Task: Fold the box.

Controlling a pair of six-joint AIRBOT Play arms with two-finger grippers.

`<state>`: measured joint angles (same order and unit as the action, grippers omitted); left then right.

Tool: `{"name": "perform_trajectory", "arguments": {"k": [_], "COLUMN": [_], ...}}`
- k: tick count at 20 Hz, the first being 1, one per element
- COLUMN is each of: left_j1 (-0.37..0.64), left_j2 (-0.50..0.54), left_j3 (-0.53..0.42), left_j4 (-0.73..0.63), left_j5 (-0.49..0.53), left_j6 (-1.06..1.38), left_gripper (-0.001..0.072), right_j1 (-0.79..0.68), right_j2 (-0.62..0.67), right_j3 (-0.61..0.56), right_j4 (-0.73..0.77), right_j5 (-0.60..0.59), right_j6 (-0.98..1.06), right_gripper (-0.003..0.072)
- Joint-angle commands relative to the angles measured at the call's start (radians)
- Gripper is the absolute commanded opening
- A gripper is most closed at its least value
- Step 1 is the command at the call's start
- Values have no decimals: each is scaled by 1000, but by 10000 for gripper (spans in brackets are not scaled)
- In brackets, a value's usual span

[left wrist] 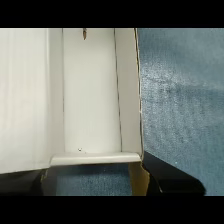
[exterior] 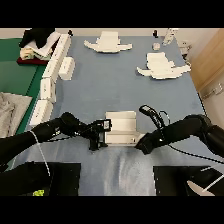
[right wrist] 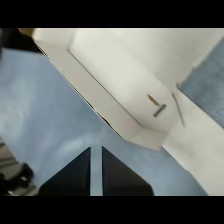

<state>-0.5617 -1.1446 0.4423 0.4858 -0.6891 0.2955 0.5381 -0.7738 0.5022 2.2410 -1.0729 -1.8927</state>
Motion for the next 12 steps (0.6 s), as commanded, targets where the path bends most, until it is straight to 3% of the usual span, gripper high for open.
{"name": "perform_trajectory", "arguments": {"k": [1,4,12], "left_j1": [0,0,0], "left_j2": [1,1,1], "left_j3": [0,0,0], "left_j4": [0,0,0], "left_j5": [0,0,0], "left_j6": [0,0,0], "left_gripper": [507,507,507], "right_j1": [79,82,8], "right_j2": [-55,-140,-409], "right_j3": [8,63,105], "right_j4": [266,255,231], "right_j5": [311,491,467], "right_j6": [182,211,208], "right_gripper": [11,11,11]}}
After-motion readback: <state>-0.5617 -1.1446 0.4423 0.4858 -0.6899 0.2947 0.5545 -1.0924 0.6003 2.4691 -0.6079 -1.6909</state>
